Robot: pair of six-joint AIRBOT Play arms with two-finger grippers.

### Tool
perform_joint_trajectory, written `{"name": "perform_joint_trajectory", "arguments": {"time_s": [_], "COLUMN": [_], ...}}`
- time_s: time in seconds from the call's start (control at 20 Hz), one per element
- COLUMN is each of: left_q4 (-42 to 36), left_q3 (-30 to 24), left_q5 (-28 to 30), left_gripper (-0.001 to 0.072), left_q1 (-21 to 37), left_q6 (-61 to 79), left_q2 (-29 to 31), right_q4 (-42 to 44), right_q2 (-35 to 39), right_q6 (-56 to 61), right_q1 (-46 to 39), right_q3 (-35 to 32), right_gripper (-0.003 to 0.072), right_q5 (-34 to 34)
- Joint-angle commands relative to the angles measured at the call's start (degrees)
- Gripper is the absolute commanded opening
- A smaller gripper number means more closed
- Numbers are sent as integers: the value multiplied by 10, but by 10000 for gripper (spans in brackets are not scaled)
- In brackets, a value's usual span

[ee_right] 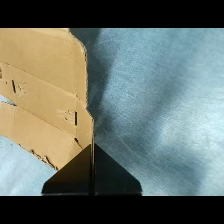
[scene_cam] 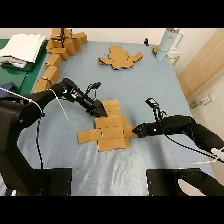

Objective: Fold the box.

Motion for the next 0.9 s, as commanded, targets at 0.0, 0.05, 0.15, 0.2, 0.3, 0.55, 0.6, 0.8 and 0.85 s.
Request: {"name": "perform_joint_trajectory", "arguments": {"time_s": [0.0,0.05,0.15,0.2,0.3,0.55,0.6,0.8,0.85], "left_q4": [1,1,1,1,1,-1,-2,-5,-5], "left_q3": [8,10,14,14,14,14,14,14,14], "left_q5": [-2,2,8,8,8,-7,0,22,22], "left_gripper": [342,343,343,342,109,13,13,13,12], "left_q1": [0,0,0,0,0,-5,-4,-5,-5], "left_q6": [8,8,8,8,9,50,52,57,79], "left_q2": [-3,-3,-3,-3,-3,-3,-3,-3,-3], "right_q4": [-1,-1,-2,-2,-2,-2,-2,-5,-13], "right_q2": [0,0,0,0,0,0,0,0,0], "right_q6": [0,0,0,0,0,0,0,13,19], "right_q1": [0,0,0,0,0,0,0,0,0], "right_q3": [0,0,0,0,0,0,0,0,1], "right_gripper": [3,3,3,3,3,7,54,250,250], "right_q5": [1,1,1,1,1,2,2,18,27]}}
